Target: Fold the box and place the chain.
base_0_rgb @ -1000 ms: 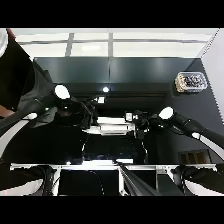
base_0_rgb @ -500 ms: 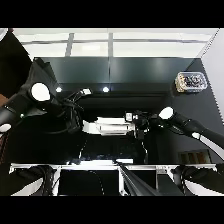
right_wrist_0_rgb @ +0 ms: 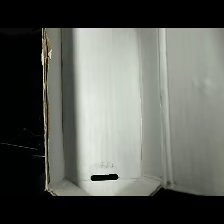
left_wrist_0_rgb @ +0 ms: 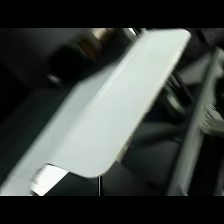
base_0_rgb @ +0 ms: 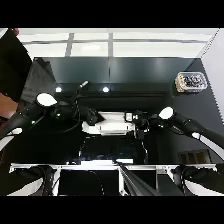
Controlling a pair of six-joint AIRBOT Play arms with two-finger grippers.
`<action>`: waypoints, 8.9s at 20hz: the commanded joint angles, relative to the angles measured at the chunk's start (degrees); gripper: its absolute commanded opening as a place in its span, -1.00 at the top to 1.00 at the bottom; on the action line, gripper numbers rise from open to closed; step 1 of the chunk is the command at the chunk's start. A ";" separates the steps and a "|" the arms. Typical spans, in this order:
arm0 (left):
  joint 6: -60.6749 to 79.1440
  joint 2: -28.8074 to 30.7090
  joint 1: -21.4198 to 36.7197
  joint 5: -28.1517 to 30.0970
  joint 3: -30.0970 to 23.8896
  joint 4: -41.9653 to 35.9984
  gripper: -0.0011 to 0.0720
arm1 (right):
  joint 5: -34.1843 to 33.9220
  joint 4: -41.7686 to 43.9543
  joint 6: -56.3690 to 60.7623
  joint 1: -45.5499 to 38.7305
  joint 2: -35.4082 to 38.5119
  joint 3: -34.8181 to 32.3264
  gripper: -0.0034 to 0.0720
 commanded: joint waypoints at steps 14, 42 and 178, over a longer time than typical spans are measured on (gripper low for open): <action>-8.17 -14.03 -5.01 2.84 9.42 21.84 0.90 | -0.07 0.04 0.02 0.00 -0.02 0.04 0.32; 43.95 1.01 -1.31 3.61 -5.57 20.37 -0.94 | -0.09 0.04 0.02 0.02 -0.02 0.04 0.31; -95.49 -15.43 -24.85 -9.14 18.95 58.23 0.90 | -0.07 0.02 0.02 0.02 -0.02 0.04 0.31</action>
